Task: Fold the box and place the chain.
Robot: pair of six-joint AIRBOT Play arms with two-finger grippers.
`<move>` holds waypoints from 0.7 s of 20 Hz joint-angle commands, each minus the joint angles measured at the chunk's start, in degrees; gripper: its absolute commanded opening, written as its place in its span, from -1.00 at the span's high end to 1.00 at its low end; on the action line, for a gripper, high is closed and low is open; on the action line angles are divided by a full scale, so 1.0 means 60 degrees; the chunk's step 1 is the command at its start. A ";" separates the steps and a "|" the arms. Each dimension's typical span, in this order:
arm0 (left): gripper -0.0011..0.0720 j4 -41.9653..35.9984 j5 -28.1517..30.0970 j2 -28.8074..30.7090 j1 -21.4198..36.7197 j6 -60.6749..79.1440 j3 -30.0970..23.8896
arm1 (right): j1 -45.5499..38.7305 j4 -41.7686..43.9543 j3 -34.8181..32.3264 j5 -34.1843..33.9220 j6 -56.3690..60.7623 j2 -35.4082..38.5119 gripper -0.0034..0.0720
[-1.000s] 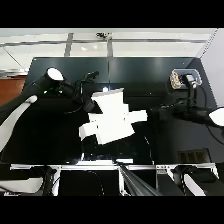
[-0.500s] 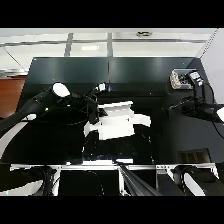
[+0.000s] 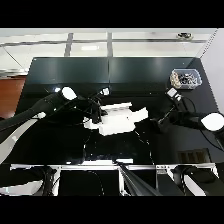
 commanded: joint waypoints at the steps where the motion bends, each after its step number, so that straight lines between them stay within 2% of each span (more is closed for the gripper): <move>1: 0.91 0.0025 0.0149 -0.0142 -0.0168 0.0630 0.0000 | 0.0423 0.0248 -0.0459 -0.0608 -0.0546 -0.0004 -0.91; 6: 0.91 0.0029 0.0215 -0.0142 -0.0142 0.0688 0.0000 | 0.0736 0.0288 -0.0918 -0.0637 -0.0922 -0.0015 -0.91; 10: 0.90 0.0025 0.0211 -0.0142 -0.0146 0.0688 -0.0004 | 0.1668 0.0291 -0.1319 -0.1013 -0.1479 -0.0015 -0.91; 14: 0.91 0.0033 0.0259 -0.0160 -0.0149 0.0699 0.0000 | 0.2375 0.0648 -0.1424 -0.1257 -0.2823 -0.0226 -0.91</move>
